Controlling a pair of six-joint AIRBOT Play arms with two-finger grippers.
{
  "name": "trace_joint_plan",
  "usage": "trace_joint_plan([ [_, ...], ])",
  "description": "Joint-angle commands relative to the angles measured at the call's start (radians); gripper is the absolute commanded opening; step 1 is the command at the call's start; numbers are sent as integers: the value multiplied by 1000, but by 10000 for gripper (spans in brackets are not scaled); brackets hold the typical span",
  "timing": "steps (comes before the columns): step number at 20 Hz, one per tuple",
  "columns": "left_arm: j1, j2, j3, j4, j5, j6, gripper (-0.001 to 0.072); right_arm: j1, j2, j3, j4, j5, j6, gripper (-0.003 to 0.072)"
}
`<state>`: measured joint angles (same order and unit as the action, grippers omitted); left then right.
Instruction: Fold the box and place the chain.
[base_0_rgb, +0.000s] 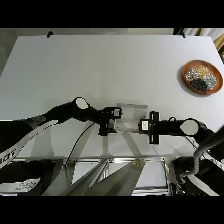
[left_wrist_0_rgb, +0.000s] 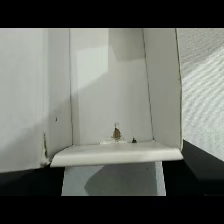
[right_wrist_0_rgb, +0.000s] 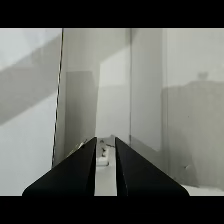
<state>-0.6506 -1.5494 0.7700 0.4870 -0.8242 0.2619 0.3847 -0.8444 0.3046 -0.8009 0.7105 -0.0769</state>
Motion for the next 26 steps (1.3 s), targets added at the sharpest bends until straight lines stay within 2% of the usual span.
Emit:
trace_joint_plan([
  [1, 1, 1, 1, -1, 1, 0, 397, 0, -53, 0, 56, 6, -62, 124],
  [3, 1, 1, 1, 0, 1, 0, 397, 0, -66, 0, 59, 6, -63, 125],
  [6, 1, 1, 1, 0, 1, 0, 397, 0, -66, 0, 60, 1, -63, 210],
  [7, 1, 1, 1, -1, 1, 0, 397, 0, -66, 0, 60, -2, -63, 212],
  [8, 1, 1, 1, -1, 1, 0, 397, 0, -66, 0, 60, -6, -63, 259],
  [9, 1, 1, 1, 0, 1, 0, 397, 0, -66, 0, 60, -18, -63, 336],
  [11, 1, 1, 1, -1, 1, 0, 397, 0, -66, 0, 61, -23, -63, 380],
  [13, 1, 1, 1, -1, 1, 0, 397, 0, -66, 0, 61, -21, -63, 497],
  [18, 1, 1, 1, -1, 1, 0, 397, 1, -50, 5, 58, 2, -45, 493],
  [20, 1, 1, 1, -1, 1, 0, 397, 0, 3, 27, 27, 26, 23, 461],
  [23, 1, 1, 1, -1, 1, 0, 397, -14, 103, 51, -31, 37, 154, 455],
  [24, 1, 1, 1, -1, 1, 0, 397, -26, 126, 51, -43, 59, 190, 437],
  [26, 1, 1, 1, -1, 1, 0, 397, -50, 161, 51, -55, 154, 261, 317],
])
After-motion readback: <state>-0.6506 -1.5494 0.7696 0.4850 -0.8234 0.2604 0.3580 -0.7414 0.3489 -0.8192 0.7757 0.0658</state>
